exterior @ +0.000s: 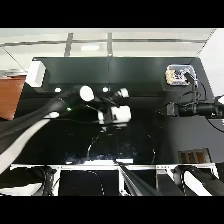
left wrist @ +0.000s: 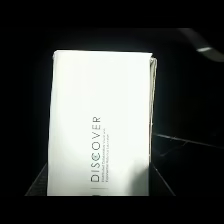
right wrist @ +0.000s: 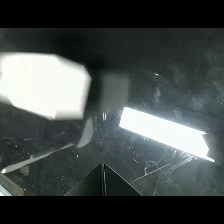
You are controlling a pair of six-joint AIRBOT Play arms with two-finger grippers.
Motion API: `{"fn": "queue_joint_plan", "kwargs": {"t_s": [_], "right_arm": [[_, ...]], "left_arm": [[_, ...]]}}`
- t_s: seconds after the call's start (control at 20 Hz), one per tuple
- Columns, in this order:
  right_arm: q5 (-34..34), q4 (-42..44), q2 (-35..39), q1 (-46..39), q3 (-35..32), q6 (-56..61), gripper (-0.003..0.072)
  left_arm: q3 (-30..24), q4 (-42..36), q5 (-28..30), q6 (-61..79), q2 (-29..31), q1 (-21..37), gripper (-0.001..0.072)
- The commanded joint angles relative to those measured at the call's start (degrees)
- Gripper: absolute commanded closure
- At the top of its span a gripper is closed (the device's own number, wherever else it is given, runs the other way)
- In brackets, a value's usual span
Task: Fold the box and place the chain.
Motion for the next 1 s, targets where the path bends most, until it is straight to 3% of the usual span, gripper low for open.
{"fn": "queue_joint_plan", "kwargs": {"t_s": [0.0,0.1,0.25,0.35,0.45,0.65,0.95], "right_arm": [[-0.1,-0.3,0.0,0.0,-0.1,0.0,0.0675],[-0.4,-0.3,0.0,0.0,-0.1,0.0,0.0676],[-0.5,0.8,0.0,0.0,-0.1,0.1,0.0675],[-1.0,1.6,0.0,0.0,-0.1,0.1,0.0676],[-2.8,1.6,0.0,0.0,-0.1,0.1,0.0675],[-4.6,3.4,0.0,0.0,-0.1,0.1,0.0676],[-7.5,6.1,0.0,0.0,-0.1,0.1,0.0676]], "left_arm": [[0.3,14.0,-6.2,-22.7,5.4,10.8,0.032],[-0.9,18.9,-8.7,-29.8,8.8,20.2,0.0319],[-5.0,18.6,-8.9,-30.5,13.9,36.5,0.0319],[-5.9,17.9,-8.5,-31.4,14.7,46.9,0.0319],[-5.9,18.9,-6.2,-31.5,14.6,53.3,0.0319],[-5.6,19.6,4.3,-31.5,11.9,58.4,0.032],[-0.4,19.0,5.3,-31.4,0.8,58.1,0.0319]]}}
